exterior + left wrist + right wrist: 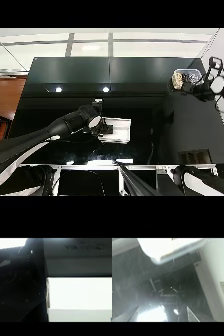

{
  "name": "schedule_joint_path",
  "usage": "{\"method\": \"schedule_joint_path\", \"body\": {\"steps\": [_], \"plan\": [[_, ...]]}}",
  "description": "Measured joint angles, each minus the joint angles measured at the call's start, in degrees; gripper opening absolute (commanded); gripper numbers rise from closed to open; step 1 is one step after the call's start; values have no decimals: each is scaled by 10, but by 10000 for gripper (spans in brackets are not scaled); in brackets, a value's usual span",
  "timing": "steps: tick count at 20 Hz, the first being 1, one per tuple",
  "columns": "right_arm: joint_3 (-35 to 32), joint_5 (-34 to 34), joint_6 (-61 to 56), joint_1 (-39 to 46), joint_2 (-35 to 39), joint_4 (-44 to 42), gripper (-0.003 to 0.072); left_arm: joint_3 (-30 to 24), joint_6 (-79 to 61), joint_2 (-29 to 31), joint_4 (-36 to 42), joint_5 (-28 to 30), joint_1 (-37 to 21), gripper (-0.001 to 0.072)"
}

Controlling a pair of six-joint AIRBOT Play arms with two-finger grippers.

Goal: Fold the box and place the chain.

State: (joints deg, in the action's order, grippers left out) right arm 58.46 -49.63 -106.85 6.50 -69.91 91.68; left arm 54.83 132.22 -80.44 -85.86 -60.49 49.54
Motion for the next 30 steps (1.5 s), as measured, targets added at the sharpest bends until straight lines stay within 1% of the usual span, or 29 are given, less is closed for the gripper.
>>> {"method": "schedule_joint_path", "body": {"steps": [3,4,5,9,11,14,15,16,23,28,29,30], "plan": [[96,-10,5,28,-72,-17,720,0,0,0,0,0,0,25],[126,-18,6,36,-96,-25,656,0,0,0,0,0,0,26],[159,-30,6,44,-123,-40,624,0,0,0,0,0,0,26],[267,-79,-5,61,-221,-107,624,0,0,0,0,0,0,26],[297,-94,-46,65,-253,-126,623,0,0,0,0,0,0,26],[318,-94,-113,68,-283,-139,622,0,0,0,0,0,0,26],[321,-91,-128,68,-292,-145,556,0,0,0,0,0,0,26],[324,-86,-140,69,-300,-153,552,0,0,0,0,0,0,26],[333,-49,-189,69,-339,-177,552,0,0,0,0,0,0,25],[335,-25,-200,69,-364,-202,551,0,0,0,0,0,0,26],[335,-25,-201,69,-367,-205,440,0,0,0,0,0,0,26],[335,-25,-201,69,-370,-205,419,0,0,0,0,0,0,26]]}}
